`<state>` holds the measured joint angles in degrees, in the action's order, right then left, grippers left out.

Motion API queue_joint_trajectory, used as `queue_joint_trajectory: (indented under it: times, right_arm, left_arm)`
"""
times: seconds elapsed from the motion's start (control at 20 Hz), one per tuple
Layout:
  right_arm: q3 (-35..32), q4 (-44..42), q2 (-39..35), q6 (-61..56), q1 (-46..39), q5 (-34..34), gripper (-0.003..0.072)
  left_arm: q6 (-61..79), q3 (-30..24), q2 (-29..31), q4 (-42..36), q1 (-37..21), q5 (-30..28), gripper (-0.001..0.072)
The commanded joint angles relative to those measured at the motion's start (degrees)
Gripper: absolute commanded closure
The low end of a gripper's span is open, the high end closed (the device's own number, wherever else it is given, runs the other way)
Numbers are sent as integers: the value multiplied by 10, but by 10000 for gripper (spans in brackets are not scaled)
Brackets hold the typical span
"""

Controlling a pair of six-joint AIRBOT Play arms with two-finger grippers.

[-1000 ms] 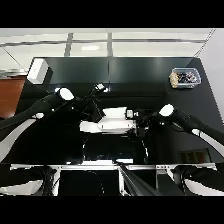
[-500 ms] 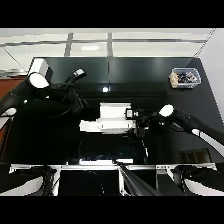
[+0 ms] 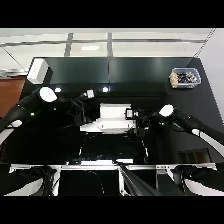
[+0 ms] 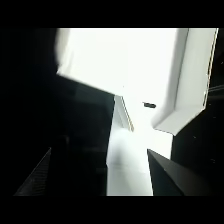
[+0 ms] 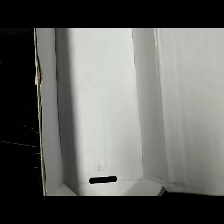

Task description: Fold the box and place the chain.

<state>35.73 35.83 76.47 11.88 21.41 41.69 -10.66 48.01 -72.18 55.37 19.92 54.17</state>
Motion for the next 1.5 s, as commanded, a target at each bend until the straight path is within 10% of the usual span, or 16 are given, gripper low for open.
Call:
queue_joint_trajectory:
  times: [0.0,0.55,0.85,1.0,1.45]
  right_arm:
    - [0,0,0,0,0,0,275]
    - [0,0,0,0,0,0,275]
    - [0,0,0,0,0,0,275]
    - [0,0,0,-1,0,-2,275]
    - [0,0,0,-3,0,-4,275]
  left_arm:
    - [52,-4,-13,33,40,-44,-6]
    - [-31,-13,-43,35,84,-17,112]
    - [-42,-18,-43,33,85,-28,253]
    - [-41,-18,-43,2,85,-28,434]
    - [-30,-19,-50,-89,85,-28,548]
